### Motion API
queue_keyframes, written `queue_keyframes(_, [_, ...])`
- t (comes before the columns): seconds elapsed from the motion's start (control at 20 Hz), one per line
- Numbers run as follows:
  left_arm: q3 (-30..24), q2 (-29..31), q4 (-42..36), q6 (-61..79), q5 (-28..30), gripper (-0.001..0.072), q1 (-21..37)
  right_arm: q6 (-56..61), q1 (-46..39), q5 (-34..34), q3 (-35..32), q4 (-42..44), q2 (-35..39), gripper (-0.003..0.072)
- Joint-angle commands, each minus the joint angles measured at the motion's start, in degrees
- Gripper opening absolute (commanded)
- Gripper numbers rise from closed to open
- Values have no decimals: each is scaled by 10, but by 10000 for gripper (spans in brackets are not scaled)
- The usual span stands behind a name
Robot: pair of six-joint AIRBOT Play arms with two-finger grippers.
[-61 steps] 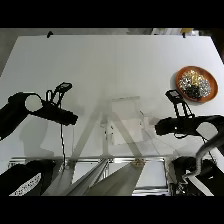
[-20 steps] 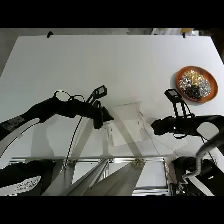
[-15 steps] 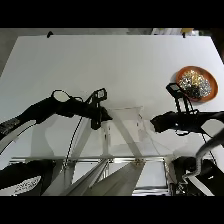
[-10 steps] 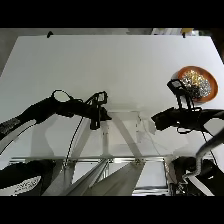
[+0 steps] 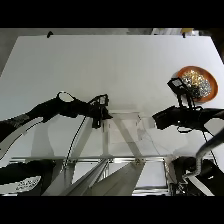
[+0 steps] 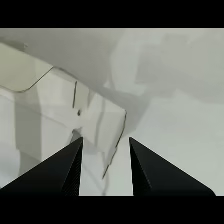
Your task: Fold the box and place the chain.
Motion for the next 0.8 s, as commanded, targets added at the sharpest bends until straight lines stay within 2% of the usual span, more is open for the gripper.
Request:
queue_keyframes(0.0, [0, -16, -13, 17, 11, 6, 0, 0, 1, -2, 1, -1, 0, 329])
queue_keyframes(0.6, [5, -19, 5, 21, 17, 2, -19, -1, 1, -15, 1, -3, 0, 329])
queue_keyframes(0.75, [47, -18, 89, -19, -12, 0, -19, 0, 1, -15, 1, -3, 0, 329])
